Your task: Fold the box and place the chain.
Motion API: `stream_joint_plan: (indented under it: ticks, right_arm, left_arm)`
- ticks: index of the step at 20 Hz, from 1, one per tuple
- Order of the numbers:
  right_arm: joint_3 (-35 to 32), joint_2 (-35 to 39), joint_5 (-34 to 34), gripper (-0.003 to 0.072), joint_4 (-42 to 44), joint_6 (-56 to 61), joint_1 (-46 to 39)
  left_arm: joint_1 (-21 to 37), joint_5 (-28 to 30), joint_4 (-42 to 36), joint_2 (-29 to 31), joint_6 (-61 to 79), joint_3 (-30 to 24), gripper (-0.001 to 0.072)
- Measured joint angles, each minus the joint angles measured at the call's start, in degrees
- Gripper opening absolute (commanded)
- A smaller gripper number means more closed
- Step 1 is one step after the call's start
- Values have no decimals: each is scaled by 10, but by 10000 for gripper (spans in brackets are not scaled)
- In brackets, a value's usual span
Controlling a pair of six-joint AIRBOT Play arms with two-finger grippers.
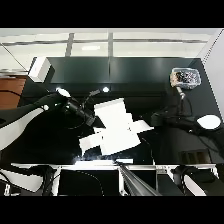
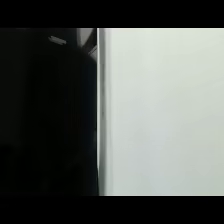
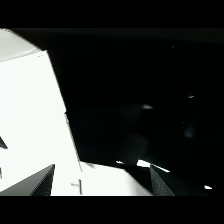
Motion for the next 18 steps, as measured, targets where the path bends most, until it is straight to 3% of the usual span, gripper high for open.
stream_joint_plan:
  ticks: [3, 8, 12, 18]
  right_arm:
    - [62, 0, 74, 702, -115, -21, -39]
    - [102, 0, 135, 701, -217, -114, -49]
    - [108, 0, 129, 702, -235, -207, -7]
    - [72, -1, 76, 702, -242, -299, 43]
  left_arm:
    - [-14, 2, 35, 24, 1, 17, 23]
    - [-77, 108, 79, 112, 77, 1, 27]
    - [-116, 194, 77, 141, 197, -20, 27]
    - [-129, 291, 88, 145, 243, -59, 28]
